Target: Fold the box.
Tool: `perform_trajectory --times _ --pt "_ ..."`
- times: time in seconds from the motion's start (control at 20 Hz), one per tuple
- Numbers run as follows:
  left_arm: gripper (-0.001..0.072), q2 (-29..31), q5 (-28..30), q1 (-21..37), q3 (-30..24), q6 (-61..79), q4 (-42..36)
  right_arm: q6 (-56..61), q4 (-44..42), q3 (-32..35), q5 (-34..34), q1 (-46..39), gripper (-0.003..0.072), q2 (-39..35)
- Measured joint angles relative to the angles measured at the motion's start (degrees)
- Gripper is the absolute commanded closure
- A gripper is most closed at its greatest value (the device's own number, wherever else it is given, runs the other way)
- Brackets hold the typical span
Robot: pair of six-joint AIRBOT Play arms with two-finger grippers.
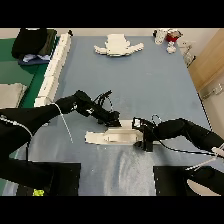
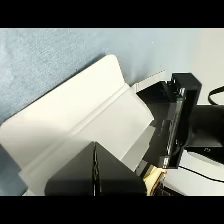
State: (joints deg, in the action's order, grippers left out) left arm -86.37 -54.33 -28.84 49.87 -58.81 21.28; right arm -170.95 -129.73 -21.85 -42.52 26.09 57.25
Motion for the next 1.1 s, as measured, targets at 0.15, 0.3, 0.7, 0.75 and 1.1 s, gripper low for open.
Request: perform_trajectory --times 0.15,0.3,0.7,0.75,1.1 --pt "0.0695 0.7 -0.7 0.9 0.7 2.5 -0.6 -0.1 0.0 0.0 0.0 0.0 0.0187 0.0" --pt "0.0696 4.3 -3.5 2.5 1.8 6.0 -1.0 -0.1 0.0 0.0 0.0 0.0 0.0187 0.0" --pt "0.0697 26.0 -6.3 1.1 -2.1 8.2 15.2 -0.1 0.1 0.0 0.0 0.0 0.0187 0.0" --pt "0.0697 29.2 -5.3 -0.1 -3.7 8.2 17.5 -0.1 0.1 0.0 0.0 0.0 0.0187 0.0" --pt "0.0024 45.0 1.9 -6.9 -14.8 15.5 32.3 -0.1 0.1 0.0 0.0 0.0 0.0187 0.0"
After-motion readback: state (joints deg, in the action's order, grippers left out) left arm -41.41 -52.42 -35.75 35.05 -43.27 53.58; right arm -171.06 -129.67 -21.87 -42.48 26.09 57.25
